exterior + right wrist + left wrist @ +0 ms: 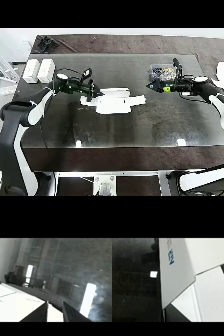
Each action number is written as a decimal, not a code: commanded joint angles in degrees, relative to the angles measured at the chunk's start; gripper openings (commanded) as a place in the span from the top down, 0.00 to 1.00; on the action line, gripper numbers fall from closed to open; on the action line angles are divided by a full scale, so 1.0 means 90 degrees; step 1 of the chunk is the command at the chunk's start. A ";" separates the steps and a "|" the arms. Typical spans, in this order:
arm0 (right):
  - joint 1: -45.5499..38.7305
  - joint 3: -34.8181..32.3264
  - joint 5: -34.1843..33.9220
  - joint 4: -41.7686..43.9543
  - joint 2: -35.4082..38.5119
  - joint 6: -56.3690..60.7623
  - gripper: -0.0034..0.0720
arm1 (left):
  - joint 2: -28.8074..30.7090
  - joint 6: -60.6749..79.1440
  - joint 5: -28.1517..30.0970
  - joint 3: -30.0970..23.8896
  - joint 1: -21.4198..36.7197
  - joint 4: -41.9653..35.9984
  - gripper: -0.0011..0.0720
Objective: Fold the box and place the chain.
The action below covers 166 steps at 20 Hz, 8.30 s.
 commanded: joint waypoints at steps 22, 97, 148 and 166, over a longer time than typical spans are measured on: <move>0.2348 -0.2985 -0.2174 -0.0782 0.2203 -0.6817 0.00 | 0.0010 0.0002 0.0017 -0.0002 0.0000 0.0002 0.96; 0.1637 0.1049 0.1214 0.0095 -0.1617 -0.7907 0.06 | 0.0010 -0.0015 0.0015 -0.0002 0.0000 0.0005 0.96; 0.1824 0.1858 0.1511 -0.0743 -0.2181 -0.7519 0.21 | 0.0010 -0.0012 0.0017 -0.0002 0.0000 0.0005 0.96; 0.1824 0.1855 0.1508 -0.0738 -0.2181 -0.7521 0.21 | 0.0010 -0.0015 0.0017 -0.0002 0.0000 0.0002 0.96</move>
